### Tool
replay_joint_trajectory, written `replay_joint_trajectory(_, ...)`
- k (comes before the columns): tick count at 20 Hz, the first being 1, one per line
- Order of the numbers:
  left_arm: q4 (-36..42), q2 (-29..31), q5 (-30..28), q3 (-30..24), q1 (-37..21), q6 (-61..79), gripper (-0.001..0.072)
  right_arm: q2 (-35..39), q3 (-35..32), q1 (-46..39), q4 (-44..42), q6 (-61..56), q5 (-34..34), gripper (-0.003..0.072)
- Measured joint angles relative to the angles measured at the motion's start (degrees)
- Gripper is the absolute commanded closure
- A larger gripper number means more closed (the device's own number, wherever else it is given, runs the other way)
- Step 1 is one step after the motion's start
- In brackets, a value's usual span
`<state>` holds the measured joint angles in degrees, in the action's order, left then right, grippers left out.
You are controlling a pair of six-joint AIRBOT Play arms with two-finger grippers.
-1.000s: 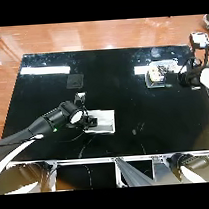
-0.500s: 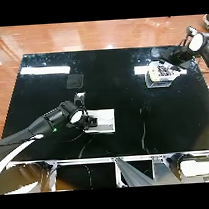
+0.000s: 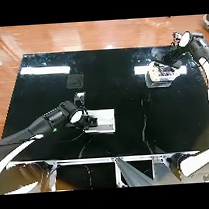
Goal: Fold the box and place the chain.
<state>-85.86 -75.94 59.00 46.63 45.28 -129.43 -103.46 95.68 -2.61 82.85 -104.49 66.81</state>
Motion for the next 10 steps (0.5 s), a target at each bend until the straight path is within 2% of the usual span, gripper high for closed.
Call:
replay_joint_trajectory(1,0.0,0.0,0.02,0.0,-0.02,0.0,0.068,-0.33,0.13,0.02,-0.33,0.35,-0.22,0.0091)
replay_joint_trajectory(2,0.02,0.0,0.02,0.0,-0.02,0.0,0.068,-0.63,0.24,0.07,-0.55,0.59,-0.42,0.0124)
replay_joint_trajectory(3,0.02,0.0,0.02,0.0,-0.02,0.0,0.068,-0.92,0.31,0.07,-0.76,0.83,-0.66,0.0213)
replay_joint_trajectory(10,0.04,0.0,0.02,0.0,0.0,-0.02,0.068,-2.03,0.48,0.24,-1.7,1.88,-1.44,0.0212)
